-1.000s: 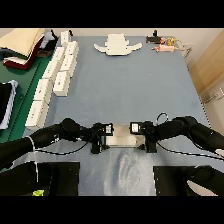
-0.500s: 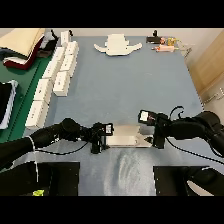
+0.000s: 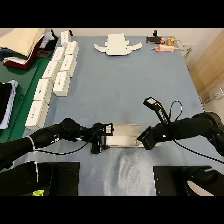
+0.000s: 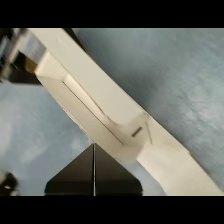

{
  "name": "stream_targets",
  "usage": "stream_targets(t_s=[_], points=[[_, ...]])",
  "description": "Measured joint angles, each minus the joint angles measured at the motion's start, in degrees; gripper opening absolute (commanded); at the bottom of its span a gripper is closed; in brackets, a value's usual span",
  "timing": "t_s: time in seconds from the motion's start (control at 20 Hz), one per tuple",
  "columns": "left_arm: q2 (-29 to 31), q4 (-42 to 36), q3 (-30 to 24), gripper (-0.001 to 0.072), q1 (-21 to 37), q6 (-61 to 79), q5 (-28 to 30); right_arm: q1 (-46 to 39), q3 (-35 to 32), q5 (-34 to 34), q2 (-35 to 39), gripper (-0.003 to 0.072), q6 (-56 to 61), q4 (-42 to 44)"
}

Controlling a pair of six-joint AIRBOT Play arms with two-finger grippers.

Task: Fold the box.

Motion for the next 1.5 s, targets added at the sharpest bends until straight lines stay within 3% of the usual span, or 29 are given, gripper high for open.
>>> stream_targets(t_s=[0.4,0.8,1.15,1.5], points=[[0.0,0.0,0.0,0.0469,0.0,0.0,0.0,0.0,8.7,8.2,-14.7,0.0005,2.0,5.2],[0.0,0.0,0.0,0.0470,0.0,0.0,0.0,0.0,10.5,13.5,-28.4,0.0005,0.9,3.5],[0.0,0.0,0.0,0.0470,0.0,0.0,0.0,0.0,10.6,13.7,-31.6,0.0006,0.3,3.2],[0.0,0.1,0.0,0.0469,0.0,0.1,-0.3,0.0,10.7,12.6,-30.4,0.0005,0.3,2.9]])
